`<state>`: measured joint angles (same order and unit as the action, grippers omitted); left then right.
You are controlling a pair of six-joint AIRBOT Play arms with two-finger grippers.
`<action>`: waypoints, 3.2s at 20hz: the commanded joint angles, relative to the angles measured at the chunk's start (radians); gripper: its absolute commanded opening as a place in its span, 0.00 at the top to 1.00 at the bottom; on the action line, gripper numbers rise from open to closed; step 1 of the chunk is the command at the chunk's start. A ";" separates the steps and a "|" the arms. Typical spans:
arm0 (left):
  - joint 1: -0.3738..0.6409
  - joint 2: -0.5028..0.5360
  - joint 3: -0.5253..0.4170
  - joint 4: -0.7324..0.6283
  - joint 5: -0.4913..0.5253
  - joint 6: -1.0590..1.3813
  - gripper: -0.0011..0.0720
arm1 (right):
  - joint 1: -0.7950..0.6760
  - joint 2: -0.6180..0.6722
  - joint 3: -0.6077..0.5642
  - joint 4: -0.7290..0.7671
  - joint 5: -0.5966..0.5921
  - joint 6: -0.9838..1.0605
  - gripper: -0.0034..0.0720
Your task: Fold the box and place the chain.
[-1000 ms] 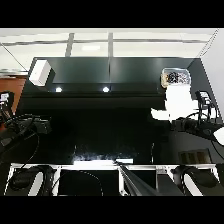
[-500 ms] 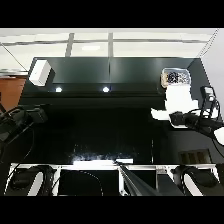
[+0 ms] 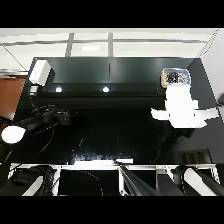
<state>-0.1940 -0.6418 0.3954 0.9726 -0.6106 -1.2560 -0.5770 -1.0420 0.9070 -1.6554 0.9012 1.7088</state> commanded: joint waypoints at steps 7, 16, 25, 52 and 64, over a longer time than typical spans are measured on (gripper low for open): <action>-0.037 -0.057 0.001 -0.005 0.050 -0.004 0.01 | -0.535 -0.619 0.420 0.812 0.572 -0.748 0.00; -0.037 -0.057 0.001 -0.016 0.049 -0.004 0.01 | -0.359 -0.853 0.618 0.785 0.663 -0.756 0.17; -0.037 -0.057 0.001 0.018 0.051 -0.004 0.01 | -0.278 -0.769 0.564 0.694 0.697 -0.703 0.93; 0.119 -0.652 0.193 -0.627 -0.509 0.494 0.02 | 1.004 0.408 -0.624 1.019 -0.412 -0.541 0.94; 0.046 -1.037 0.423 -0.632 -0.817 0.842 0.09 | 1.004 0.408 -0.624 1.026 -0.388 -0.537 0.94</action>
<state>-0.1394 -1.6043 0.7502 0.3180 -1.3041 -0.4908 0.4267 -0.6346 0.2840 -0.6315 0.5037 1.1713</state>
